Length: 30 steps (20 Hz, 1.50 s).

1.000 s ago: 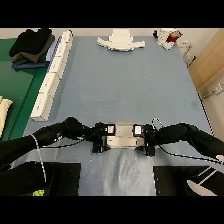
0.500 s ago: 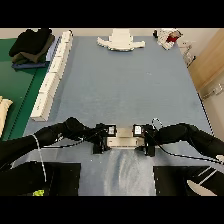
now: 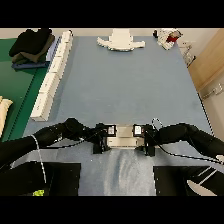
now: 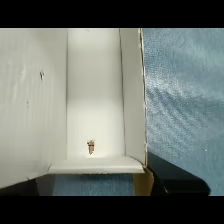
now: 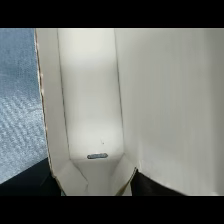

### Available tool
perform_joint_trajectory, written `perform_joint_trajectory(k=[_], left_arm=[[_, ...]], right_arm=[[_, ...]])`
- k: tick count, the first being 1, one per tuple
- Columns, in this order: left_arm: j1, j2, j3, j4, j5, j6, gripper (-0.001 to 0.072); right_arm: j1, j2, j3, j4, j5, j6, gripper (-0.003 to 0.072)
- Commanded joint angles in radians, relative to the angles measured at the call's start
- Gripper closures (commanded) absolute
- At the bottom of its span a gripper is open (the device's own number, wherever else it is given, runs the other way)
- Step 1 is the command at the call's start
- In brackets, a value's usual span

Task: Fold the box.

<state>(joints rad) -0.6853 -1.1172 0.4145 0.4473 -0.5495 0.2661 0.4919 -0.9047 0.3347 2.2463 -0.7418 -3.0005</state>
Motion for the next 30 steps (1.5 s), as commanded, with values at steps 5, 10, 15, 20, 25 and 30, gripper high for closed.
perform_joint_trajectory(k=[5,10,15,20,25,30], left_arm=[[0.001,0.027,-0.021,-0.074,0.001,0.026,0.0039],[0.001,0.025,-0.022,-0.096,0.000,0.040,0.0041],[0.001,0.024,-0.022,-0.094,0.001,0.040,0.0041],[0.012,0.026,-0.025,-0.081,-0.002,0.029,0.0041],[0.012,0.027,-0.025,-0.079,-0.002,0.029,0.0052],[0.012,0.026,-0.025,-0.079,-0.002,0.029,0.0157]], right_arm=[[0.000,0.000,0.001,0.000,0.000,0.000,0.0143],[0.000,0.000,0.001,0.000,0.000,0.000,0.0143],[0.000,0.000,0.001,0.000,0.000,0.000,0.0142],[0.000,0.000,0.001,0.000,0.000,0.000,0.0143],[0.000,0.000,0.001,0.000,0.000,0.000,0.0143],[0.000,0.000,0.001,0.000,0.000,0.000,0.0142]])
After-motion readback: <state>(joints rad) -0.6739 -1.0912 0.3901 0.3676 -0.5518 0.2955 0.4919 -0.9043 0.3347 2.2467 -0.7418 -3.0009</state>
